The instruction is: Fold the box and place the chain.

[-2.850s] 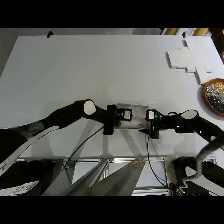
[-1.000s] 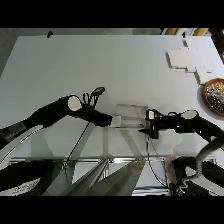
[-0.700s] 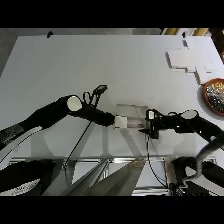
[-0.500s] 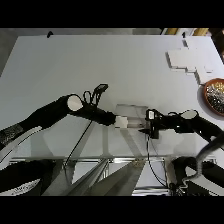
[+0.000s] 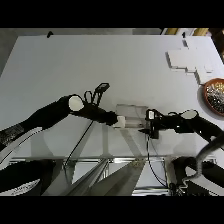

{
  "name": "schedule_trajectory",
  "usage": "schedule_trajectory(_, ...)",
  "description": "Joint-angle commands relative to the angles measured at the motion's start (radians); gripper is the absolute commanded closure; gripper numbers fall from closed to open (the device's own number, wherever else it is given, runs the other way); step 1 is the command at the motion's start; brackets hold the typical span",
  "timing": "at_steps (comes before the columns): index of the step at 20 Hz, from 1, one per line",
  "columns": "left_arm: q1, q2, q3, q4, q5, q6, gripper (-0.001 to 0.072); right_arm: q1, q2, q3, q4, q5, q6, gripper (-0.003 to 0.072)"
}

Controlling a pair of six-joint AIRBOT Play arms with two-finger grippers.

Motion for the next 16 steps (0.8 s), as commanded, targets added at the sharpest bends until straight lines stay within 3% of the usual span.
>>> schedule_trajectory(1,-0.013,-0.011,0.026,0.054,0.013,-0.085,0.0362,0.000,0.000,0.000,0.000,0.000,0.000,0.0280)
schedule_trajectory(16,-0.124,-0.095,0.177,0.351,-0.085,-0.441,0.0362,0.000,0.000,0.000,0.000,0.000,0.000,0.0280)
